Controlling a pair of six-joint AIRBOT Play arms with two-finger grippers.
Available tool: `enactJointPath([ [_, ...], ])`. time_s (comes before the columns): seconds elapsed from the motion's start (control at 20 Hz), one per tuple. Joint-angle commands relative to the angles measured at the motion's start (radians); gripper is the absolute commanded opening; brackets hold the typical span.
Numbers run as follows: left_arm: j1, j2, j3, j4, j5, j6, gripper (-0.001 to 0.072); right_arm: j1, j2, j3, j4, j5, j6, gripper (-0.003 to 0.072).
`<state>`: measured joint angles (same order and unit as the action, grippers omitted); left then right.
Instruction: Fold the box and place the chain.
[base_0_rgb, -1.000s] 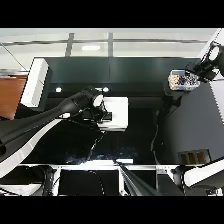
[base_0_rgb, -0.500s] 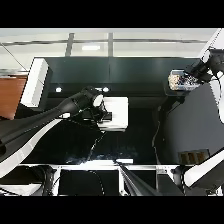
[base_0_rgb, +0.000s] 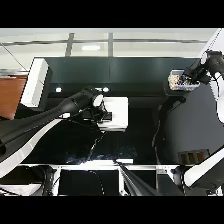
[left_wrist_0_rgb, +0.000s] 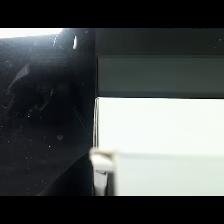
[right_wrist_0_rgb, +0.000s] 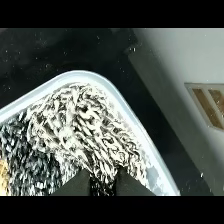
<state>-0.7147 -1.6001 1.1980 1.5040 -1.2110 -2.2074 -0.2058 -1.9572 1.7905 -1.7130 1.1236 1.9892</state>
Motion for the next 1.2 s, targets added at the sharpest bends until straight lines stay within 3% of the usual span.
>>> enactJointPath([
  [0.0, 0.000, 0.000, 0.001, -0.003, -0.002, 0.000, 0.0026, 0.014, 0.053, 0.002, 0.007, 0.027, -0.127, 0.0013],
  [0.2, 0.000, 0.000, 0.001, -0.044, -0.001, 0.000, 0.0026, 0.023, 0.239, 0.002, 0.008, 0.034, -0.277, 0.0013],
  [0.4, 0.000, 0.000, 0.001, -0.054, 0.002, 0.000, 0.0026, 0.023, 0.465, 0.002, 0.027, -0.016, -0.291, 0.0013],
  [0.6, 0.000, 0.000, 0.001, -0.054, 0.003, 0.000, 0.0026, 0.023, 0.645, 0.002, 0.235, 0.019, -0.362, 0.0012],
  [0.85, 0.000, 0.000, 0.001, -0.054, -0.002, 0.000, 0.0026, 0.050, 0.789, 0.002, 0.485, 0.124, -0.462, 0.0012],
  [1.15, 0.000, 0.000, 0.001, -0.053, -0.003, 0.000, 0.0026, 0.235, 0.855, -0.005, 0.563, 0.356, -0.509, 0.0013],
])
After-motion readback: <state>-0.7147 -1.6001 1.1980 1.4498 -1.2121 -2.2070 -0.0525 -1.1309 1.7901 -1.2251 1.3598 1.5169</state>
